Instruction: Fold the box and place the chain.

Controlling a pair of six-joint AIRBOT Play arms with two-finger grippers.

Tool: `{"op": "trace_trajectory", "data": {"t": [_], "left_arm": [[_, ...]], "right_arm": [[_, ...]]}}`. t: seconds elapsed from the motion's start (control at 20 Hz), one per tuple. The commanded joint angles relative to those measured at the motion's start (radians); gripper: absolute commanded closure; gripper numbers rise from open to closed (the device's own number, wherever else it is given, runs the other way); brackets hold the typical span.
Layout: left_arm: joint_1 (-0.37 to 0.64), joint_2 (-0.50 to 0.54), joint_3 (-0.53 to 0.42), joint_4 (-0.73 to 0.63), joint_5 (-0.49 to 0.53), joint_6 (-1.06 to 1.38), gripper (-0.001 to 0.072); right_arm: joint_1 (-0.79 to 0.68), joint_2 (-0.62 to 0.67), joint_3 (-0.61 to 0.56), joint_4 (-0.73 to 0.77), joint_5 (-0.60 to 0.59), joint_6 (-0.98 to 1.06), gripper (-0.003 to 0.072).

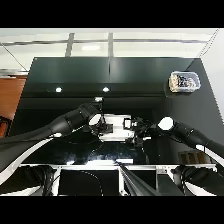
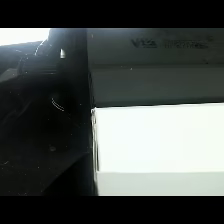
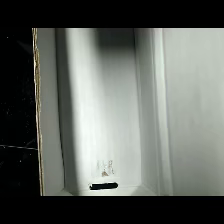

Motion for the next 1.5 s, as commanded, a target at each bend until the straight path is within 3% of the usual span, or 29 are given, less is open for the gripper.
{"op": "trace_trajectory", "data": {"t": [0.0,0.1,0.2,0.3,0.45,0.55,0.7,0.75,0.8,1.0,1.25,1.45], "left_arm": [[-0.002,-0.001,0.003,-0.009,0.005,0.002,0.0629],[-0.002,-0.001,0.012,-0.024,0.005,-0.001,0.0262],[0.000,-0.002,0.018,-0.024,0.006,-0.001,0.0260],[0.000,-0.006,0.018,-0.021,0.004,-0.001,0.0267],[-0.001,-0.013,0.018,-0.022,0.006,-0.001,0.0584],[-0.001,-0.014,0.018,-0.021,0.006,-0.001,0.0682],[-0.001,-0.013,0.018,-0.017,0.006,0.000,0.0683],[-0.002,-0.013,0.018,-0.009,0.004,0.001,0.0683],[-0.002,-0.013,0.018,-0.005,0.001,0.002,0.0683],[-0.002,0.005,0.017,0.008,0.001,0.002,0.0683],[-0.007,0.029,0.008,0.054,-0.050,-0.009,0.0682],[-0.023,0.028,-0.041,0.039,0.012,-0.054,0.0680]], "right_arm": [[0.000,0.000,-0.001,0.000,0.000,-0.001,0.0207],[0.000,0.000,-0.001,0.000,0.000,-0.001,0.0207],[0.000,0.000,-0.001,0.000,0.000,-0.001,0.0207],[0.000,0.000,-0.001,0.000,0.000,-0.001,0.0208],[0.000,0.000,-0.001,0.000,0.000,-0.001,0.0208],[0.000,0.000,-0.001,0.000,0.000,-0.001,0.0207],[0.000,0.000,0.000,-0.001,0.005,0.007,0.0206],[0.000,0.001,0.000,0.000,0.009,0.028,0.0152],[0.000,0.004,0.000,0.000,0.023,0.040,0.0029],[0.000,0.085,0.000,-0.011,0.091,0.045,0.0029],[0.000,0.205,0.000,-0.167,0.090,0.113,0.0030],[0.000,0.206,0.000,-0.185,0.083,0.112,0.0030]]}}
